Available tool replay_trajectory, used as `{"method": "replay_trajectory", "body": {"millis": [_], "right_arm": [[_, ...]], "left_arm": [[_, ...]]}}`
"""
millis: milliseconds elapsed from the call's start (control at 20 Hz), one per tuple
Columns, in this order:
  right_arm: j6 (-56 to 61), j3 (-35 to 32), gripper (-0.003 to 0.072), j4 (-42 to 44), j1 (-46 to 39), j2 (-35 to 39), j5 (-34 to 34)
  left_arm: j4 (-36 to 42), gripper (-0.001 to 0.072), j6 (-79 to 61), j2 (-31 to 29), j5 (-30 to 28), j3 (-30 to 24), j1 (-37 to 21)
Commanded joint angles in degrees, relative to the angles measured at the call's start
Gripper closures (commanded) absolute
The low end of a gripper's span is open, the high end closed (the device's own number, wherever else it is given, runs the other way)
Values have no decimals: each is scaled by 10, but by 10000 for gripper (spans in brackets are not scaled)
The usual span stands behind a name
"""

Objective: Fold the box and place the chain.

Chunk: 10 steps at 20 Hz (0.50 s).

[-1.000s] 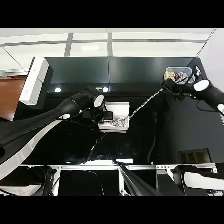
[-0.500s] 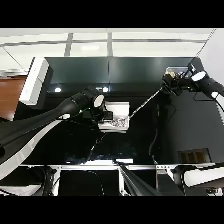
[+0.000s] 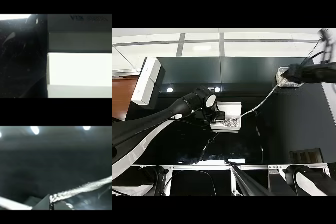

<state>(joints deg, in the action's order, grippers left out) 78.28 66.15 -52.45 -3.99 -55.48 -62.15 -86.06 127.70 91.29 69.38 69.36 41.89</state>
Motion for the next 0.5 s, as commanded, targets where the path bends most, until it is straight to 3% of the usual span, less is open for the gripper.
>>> {"method": "replay_trajectory", "body": {"millis": [0, 250, 450], "right_arm": [[12, 0, 671, 63, 16, 154, -36], [-23, 0, 671, 275, 16, 191, -33], [-21, 0, 671, 291, 21, 191, -32]], "left_arm": [[0, 679, 0, 0, 1, 0, 0], [0, 679, 0, 0, 1, 0, 0], [0, 679, 0, 0, 1, 0, 0]]}}
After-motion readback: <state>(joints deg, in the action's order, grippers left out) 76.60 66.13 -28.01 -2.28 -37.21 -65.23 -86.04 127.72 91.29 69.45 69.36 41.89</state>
